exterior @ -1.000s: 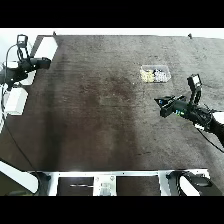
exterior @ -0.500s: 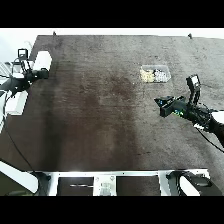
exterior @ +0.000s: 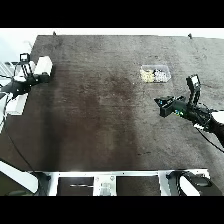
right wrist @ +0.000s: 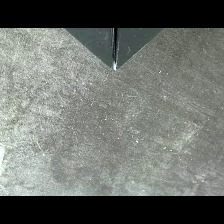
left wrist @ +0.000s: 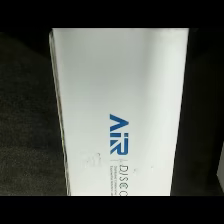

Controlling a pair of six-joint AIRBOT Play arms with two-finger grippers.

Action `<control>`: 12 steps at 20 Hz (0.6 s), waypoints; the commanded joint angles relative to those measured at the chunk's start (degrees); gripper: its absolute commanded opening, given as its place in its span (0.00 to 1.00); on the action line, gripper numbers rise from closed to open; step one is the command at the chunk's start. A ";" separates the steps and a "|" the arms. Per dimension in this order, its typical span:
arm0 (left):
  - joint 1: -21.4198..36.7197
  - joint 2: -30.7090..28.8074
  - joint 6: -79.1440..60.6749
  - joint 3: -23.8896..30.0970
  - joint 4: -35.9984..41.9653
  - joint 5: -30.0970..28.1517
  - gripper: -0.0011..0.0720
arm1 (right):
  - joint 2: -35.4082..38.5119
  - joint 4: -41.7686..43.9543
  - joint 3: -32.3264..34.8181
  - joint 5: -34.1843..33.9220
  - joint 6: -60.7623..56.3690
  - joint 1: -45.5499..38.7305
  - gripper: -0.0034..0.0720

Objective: Fold the box and place the chain.

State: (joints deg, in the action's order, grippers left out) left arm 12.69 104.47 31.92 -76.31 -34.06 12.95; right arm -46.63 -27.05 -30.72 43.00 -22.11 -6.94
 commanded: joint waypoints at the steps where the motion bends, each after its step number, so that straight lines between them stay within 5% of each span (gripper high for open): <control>1: -0.02 0.02 4.04 0.87 -2.36 0.42 0.12 | -0.02 0.02 0.00 0.04 0.00 0.02 0.07; 3: -0.02 0.04 5.57 1.09 -2.45 1.16 0.28 | -0.02 0.02 0.00 0.07 0.00 0.02 0.07; 8: -0.02 0.02 5.57 1.09 -2.45 1.60 0.37 | -0.02 0.00 0.00 0.07 0.00 0.02 0.07; 10: -0.02 0.00 6.05 1.09 -2.56 2.58 0.54 | -0.02 0.02 0.00 0.07 0.00 0.02 0.07; 11: -0.02 0.00 7.08 1.09 -3.45 2.71 0.58 | -0.02 0.02 0.00 0.07 0.00 0.02 0.11; 12: -0.02 0.00 7.17 1.09 -3.48 2.80 0.60 | -0.02 0.02 0.00 0.07 0.00 0.02 0.28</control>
